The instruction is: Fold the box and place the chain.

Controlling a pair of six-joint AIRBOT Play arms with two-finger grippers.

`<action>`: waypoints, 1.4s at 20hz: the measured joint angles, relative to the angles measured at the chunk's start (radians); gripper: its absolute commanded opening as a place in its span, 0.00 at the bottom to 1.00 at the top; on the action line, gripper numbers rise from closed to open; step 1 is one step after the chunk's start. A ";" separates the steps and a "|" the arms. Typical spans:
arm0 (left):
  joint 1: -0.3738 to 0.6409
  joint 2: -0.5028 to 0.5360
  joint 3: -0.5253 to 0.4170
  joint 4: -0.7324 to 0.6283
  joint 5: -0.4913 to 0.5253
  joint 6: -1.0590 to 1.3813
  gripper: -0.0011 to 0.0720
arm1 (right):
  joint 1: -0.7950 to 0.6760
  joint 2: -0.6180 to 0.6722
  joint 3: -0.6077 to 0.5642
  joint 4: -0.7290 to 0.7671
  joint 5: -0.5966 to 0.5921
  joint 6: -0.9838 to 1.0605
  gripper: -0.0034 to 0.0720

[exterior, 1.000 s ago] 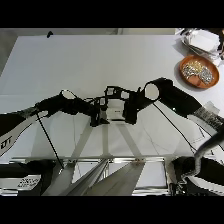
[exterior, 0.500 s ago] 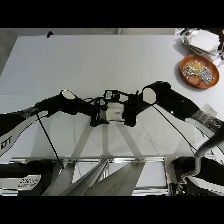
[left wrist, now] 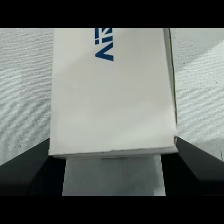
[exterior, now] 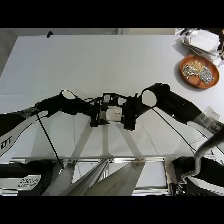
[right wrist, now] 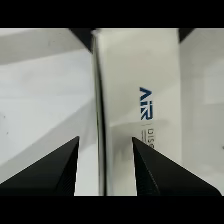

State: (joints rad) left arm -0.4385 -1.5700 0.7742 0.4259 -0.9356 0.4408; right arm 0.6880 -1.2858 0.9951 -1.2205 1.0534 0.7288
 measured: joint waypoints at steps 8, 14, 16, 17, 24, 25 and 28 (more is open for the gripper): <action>0.000 0.000 0.000 0.000 0.002 0.002 0.39 | -0.014 0.113 -0.002 0.003 -0.027 0.048 0.08; 0.000 0.000 0.000 0.000 0.003 0.003 0.39 | -0.063 0.145 -0.145 0.193 -0.216 0.122 0.07; 0.000 0.000 0.000 0.000 0.003 0.003 0.39 | -0.058 0.148 -0.216 0.249 -0.326 0.124 0.07; 0.000 0.000 0.000 0.000 0.003 0.003 0.39 | -0.052 0.149 -0.247 0.272 -0.369 0.124 0.07; 0.000 0.000 0.000 0.001 0.004 0.005 0.39 | -0.020 0.152 -0.359 0.331 -0.503 0.118 0.07; 0.000 0.000 0.000 0.002 0.004 0.005 0.39 | -0.013 0.152 -0.364 0.331 -0.509 0.116 0.07; 0.000 0.000 0.000 0.004 0.004 0.008 0.39 | 0.013 0.152 -0.388 0.335 -0.533 0.111 0.07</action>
